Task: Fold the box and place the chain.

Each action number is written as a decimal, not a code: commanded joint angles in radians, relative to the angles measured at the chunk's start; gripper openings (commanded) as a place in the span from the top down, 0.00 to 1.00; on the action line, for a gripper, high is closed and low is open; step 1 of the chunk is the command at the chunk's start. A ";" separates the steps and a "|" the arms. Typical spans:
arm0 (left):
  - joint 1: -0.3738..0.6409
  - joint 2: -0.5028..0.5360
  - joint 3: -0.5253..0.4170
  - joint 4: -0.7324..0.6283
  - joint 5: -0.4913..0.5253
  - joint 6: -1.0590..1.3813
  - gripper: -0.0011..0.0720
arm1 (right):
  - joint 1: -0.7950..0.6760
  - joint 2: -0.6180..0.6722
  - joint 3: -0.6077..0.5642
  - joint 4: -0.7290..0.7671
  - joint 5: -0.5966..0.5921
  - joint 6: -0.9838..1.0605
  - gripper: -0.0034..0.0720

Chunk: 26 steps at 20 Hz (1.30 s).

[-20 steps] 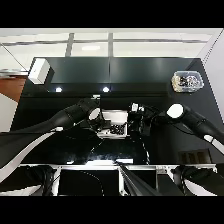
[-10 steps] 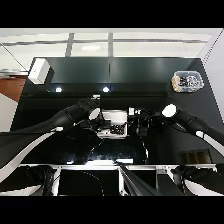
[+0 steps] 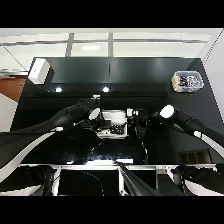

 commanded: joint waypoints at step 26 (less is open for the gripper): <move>0.000 0.000 0.000 0.000 -0.001 0.000 0.94 | 0.144 0.256 0.119 0.095 0.160 0.921 0.59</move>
